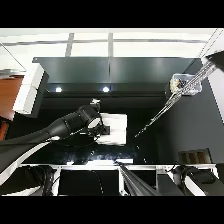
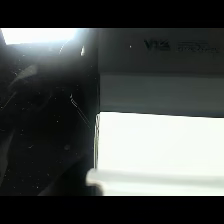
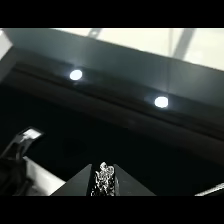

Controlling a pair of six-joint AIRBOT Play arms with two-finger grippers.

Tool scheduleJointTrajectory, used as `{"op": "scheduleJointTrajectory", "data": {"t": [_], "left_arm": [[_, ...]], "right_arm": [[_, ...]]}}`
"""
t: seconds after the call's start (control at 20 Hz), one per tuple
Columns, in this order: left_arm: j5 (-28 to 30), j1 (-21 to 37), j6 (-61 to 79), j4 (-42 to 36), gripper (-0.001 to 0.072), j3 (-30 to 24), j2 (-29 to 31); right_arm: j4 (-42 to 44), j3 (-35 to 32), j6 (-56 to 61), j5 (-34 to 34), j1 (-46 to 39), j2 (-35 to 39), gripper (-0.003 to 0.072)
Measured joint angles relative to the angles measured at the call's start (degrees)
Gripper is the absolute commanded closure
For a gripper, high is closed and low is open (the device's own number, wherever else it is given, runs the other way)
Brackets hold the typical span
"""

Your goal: Fold the box and place the chain.

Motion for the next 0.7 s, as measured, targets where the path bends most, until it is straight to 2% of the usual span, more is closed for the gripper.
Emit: {"op": "scheduleJointTrajectory", "data": {"t": [0.35,0.7], "left_arm": [[0.55,0.09,-0.44,0.07,0.0678,0.00,0.00],[1.51,1.20,-1.51,0.72,0.0678,0.07,0.00]], "right_arm": [[9.16,-0.96,0.00,-0.11,1.25,0.07,0.0665],[18.84,-1.03,0.09,-3.41,1.75,0.04,0.0665]]}}
